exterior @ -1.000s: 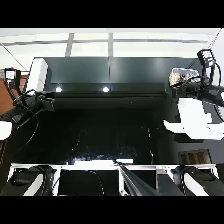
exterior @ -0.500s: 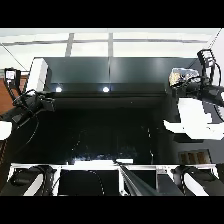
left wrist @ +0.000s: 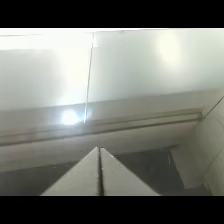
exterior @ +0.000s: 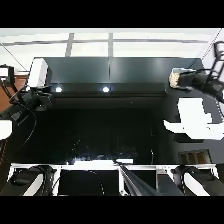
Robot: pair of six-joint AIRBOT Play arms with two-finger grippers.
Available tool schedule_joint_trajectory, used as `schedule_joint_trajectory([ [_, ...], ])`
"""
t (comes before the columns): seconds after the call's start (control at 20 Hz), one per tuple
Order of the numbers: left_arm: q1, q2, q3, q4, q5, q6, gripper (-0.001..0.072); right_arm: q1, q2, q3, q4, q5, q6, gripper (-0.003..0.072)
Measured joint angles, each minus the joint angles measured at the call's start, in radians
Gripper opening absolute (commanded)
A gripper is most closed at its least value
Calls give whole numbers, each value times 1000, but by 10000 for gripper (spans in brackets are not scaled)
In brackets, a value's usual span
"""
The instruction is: Fold the box and place the chain.
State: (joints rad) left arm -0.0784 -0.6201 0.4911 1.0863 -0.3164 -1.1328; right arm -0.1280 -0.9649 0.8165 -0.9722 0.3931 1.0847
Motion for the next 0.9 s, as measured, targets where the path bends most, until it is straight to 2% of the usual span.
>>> schedule_joint_trajectory([
  [0.1, 0, -2, 0, -1, 10, -3, 715, -87, -25, 0, -24, -114, 70, 709],
  [0.2, 0, -7, 0, 5, 9, -1, 715, -203, -54, 3, -46, -152, 107, 708],
  [0.4, 0, -24, 0, 24, -10, 1, 714, -523, -144, 26, -68, -79, 200, 707],
  [0.5, 0, -36, 0, 29, -26, 2, 715, -690, -211, 71, -75, 20, 240, 707],
  [0.65, 0, -60, 0, 32, -61, 3, 715, -895, -348, 188, -93, 265, 247, 708],
  [0.75, 0, -76, 0, 34, -88, 4, 715, -976, -443, 277, -79, 447, 175, 707],
  [0.9, 0, -91, 0, 35, -113, 4, 714, -1014, -558, 373, -48, 707, 1, 707],
])
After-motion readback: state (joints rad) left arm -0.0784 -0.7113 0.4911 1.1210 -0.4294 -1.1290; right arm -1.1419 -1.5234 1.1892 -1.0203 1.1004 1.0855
